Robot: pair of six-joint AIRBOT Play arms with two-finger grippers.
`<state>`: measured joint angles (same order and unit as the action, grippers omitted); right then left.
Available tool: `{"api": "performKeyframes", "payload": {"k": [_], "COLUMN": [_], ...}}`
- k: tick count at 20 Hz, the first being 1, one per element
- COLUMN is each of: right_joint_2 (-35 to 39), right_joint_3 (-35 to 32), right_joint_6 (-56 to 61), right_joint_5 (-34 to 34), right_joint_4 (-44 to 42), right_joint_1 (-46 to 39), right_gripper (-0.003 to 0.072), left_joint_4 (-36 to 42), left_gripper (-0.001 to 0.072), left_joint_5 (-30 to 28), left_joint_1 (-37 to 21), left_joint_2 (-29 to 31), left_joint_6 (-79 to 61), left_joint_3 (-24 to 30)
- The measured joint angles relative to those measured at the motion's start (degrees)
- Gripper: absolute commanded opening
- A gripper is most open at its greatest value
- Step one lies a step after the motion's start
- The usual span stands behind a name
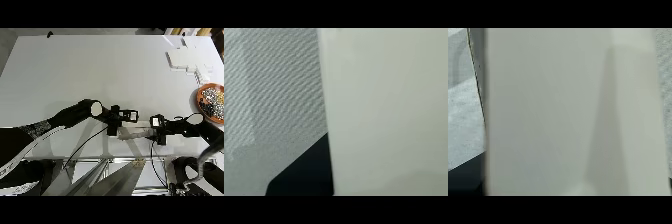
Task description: Fold the box and place the chain.
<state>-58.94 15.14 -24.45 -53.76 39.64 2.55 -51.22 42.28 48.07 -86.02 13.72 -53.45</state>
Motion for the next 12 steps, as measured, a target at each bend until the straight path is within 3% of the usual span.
{"api": "performKeyframes", "payload": {"k": [3, 12], "right_joint_2": [0.00, 0.02], "right_joint_3": [0.00, 0.00], "right_joint_6": [0.22, 0.42], "right_joint_5": [-0.02, -0.63], "right_joint_4": [0.76, 1.99], "right_joint_1": [0.02, 0.02], "right_gripper": [0.0417, 0.0416], "left_joint_4": [0.02, 0.04], "left_gripper": [0.0010, 0.0010], "left_joint_5": [0.00, 0.02], "left_joint_1": [0.02, 0.02], "left_joint_2": [0.00, 0.00], "left_joint_6": [0.00, 0.02], "left_joint_3": [0.00, 0.00]}}
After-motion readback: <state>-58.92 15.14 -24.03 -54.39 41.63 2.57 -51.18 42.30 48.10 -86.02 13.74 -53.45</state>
